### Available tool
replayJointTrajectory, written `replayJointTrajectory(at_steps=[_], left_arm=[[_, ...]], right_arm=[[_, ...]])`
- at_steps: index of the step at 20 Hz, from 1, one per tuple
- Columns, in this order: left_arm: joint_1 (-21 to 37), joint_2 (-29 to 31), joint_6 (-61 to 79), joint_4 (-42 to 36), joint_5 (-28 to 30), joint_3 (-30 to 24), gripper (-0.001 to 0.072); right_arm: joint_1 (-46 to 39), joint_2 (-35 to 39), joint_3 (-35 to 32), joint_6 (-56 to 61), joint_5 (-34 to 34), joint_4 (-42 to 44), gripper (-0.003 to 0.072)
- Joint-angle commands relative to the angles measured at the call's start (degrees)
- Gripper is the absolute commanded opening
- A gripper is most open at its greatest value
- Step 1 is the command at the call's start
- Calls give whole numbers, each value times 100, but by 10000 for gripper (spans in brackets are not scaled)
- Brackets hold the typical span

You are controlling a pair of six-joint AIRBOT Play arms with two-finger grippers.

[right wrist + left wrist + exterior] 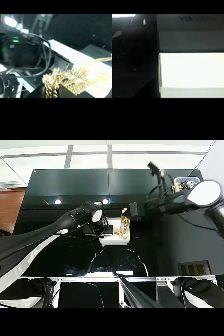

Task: Fold the box and place the chain.

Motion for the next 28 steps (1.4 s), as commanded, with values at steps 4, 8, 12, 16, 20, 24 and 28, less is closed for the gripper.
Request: replayJointTrajectory(at_steps=[4, 8, 12, 16, 20, 24, 28], left_arm=[[0, 2, 0, 2, 0, 2, 27], [0, 2, 0, 2, -15, 2, 27], [0, 2, 0, 2, -13, 2, 27], [0, 2, 0, 2, -15, 2, 27], [0, 2, 0, 2, -15, 2, 28], [0, 2, 0, 2, -15, 2, 27], [0, 2, 0, 2, -15, 2, 27]], right_arm=[[79, -37, -535, -164, -586, 186, 14], [-763, 280, -214, -256, 173, 85, 14], [-1394, 592, -31, -275, 988, 11, 14], [-1429, 686, -31, -317, 1464, 157, 13], [-1429, 686, -31, -798, 1473, 1314, 14], [-1429, 688, -13, -1259, 1377, 2568, 14], [-1425, 688, 153, -1410, 1344, 3110, 14]])
